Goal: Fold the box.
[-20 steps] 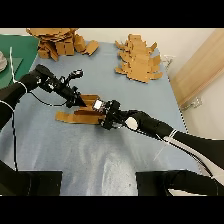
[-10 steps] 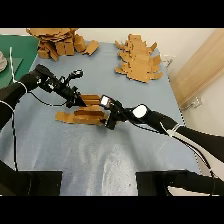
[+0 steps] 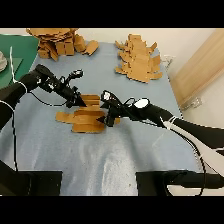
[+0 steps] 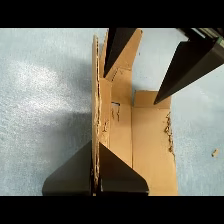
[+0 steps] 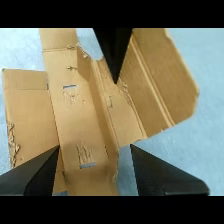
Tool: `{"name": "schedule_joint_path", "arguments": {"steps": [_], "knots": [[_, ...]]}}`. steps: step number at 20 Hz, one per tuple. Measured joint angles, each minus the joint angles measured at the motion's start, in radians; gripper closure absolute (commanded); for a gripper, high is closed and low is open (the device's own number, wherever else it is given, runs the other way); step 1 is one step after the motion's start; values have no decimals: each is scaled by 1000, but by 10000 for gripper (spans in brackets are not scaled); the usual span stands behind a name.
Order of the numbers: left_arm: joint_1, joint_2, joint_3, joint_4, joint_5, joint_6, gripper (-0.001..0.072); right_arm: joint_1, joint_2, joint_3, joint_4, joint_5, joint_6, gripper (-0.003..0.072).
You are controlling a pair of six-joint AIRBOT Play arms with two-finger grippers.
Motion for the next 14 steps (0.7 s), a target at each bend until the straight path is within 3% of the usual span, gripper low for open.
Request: {"name": "schedule_joint_path", "arguments": {"steps": [4, 8, 14], "knots": [[0, 0, 0, 1, -6, 0, 697, -1, -6, 19, -41, 48, 23, -11], [1, 0, 0, -1, 12, 0, 696, 84, 39, -6, -250, 122, 171, -10], [0, 0, 0, 0, 2, 0, 696, 243, 115, -90, -601, -110, 502, -10]]}}
